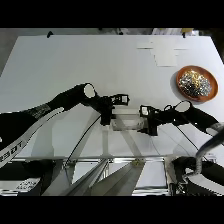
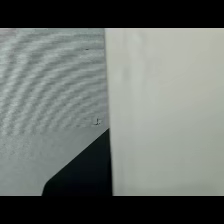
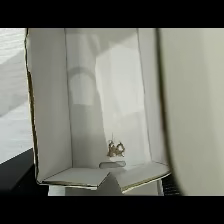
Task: Fold the box and place the chain.
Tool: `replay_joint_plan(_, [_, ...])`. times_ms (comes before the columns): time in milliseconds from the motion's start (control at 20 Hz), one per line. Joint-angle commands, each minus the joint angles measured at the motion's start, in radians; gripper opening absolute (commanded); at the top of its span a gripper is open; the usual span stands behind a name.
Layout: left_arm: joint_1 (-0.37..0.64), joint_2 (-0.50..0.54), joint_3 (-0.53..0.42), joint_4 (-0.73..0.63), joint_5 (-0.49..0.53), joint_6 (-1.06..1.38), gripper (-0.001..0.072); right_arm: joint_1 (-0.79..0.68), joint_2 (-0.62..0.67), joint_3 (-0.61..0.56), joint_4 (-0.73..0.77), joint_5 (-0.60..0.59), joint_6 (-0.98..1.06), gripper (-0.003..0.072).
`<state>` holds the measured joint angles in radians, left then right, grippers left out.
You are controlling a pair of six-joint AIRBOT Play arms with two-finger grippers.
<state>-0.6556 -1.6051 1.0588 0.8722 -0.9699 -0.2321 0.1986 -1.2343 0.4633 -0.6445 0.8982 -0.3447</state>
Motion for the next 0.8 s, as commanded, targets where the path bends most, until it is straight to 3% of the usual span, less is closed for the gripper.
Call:
replay_joint_plan(0, [-0.001,0.0,0.001,0.0,0.001,-0.001,0.0009,0.003,-0.026,0.001,0.003,0.002,-0.002,0.0569])
replay_joint_plan(200, [-0.001,0.0,0.001,0.0,0.001,-0.001,0.0009,0.003,-0.036,0.001,0.002,-0.005,-0.005,0.0531])
replay_joint_plan(350, [-0.001,0.0,0.001,0.0,0.001,-0.001,0.0009,0.003,-0.05,0.001,0.002,-0.005,-0.004,0.0453])
replay_joint_plan(750, [-0.001,0.0,0.001,0.0,0.001,-0.001,0.0009,0.003,-0.048,0.001,-0.002,0.003,-0.001,0.0456])
